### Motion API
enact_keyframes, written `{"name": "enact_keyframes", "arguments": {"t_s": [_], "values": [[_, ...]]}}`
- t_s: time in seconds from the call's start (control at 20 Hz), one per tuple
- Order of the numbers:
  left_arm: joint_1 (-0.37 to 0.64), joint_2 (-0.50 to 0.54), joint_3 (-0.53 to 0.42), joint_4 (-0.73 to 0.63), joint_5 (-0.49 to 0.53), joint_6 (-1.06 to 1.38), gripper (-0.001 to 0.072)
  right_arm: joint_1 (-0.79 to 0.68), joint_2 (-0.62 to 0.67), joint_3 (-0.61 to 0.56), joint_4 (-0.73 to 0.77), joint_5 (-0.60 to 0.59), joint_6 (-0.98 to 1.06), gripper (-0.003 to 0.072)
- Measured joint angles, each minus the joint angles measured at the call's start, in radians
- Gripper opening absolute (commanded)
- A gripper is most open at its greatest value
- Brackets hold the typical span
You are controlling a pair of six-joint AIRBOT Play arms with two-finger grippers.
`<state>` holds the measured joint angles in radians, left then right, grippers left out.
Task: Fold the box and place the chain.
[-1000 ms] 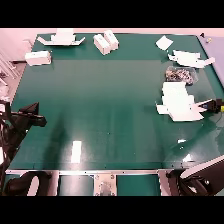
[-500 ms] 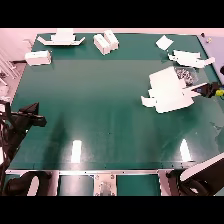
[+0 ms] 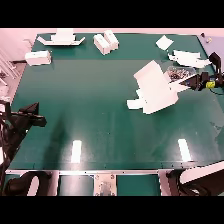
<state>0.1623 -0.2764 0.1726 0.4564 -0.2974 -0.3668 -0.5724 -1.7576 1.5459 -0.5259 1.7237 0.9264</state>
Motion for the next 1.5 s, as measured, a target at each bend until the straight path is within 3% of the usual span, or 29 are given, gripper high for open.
{"name": "enact_keyframes", "arguments": {"t_s": [0.4,0.6,0.85,0.95,1.05,1.5], "values": [[0.000,0.000,0.000,0.000,0.000,0.000,0.0021,0.121,0.286,-0.518,0.230,-0.294,-0.167,0.0014],[0.000,0.000,0.000,0.000,0.000,0.000,0.0021,0.287,0.325,-0.648,0.290,-0.467,-0.241,0.0014],[0.000,0.000,0.000,0.000,0.000,0.000,0.0024,0.465,0.320,-0.690,0.333,-0.730,-0.317,0.0014],[0.000,0.000,0.000,0.000,-0.003,0.000,0.0457,0.510,0.295,-0.690,0.372,-0.800,-0.364,0.0014],[0.000,0.000,0.000,-0.001,-0.006,-0.001,0.0416,0.538,0.252,-0.677,0.401,-0.848,-0.399,0.0014],[0.000,0.000,0.000,-0.001,-0.010,0.000,0.0416,0.571,0.074,-0.553,0.438,-0.921,-0.478,0.0014]]}}
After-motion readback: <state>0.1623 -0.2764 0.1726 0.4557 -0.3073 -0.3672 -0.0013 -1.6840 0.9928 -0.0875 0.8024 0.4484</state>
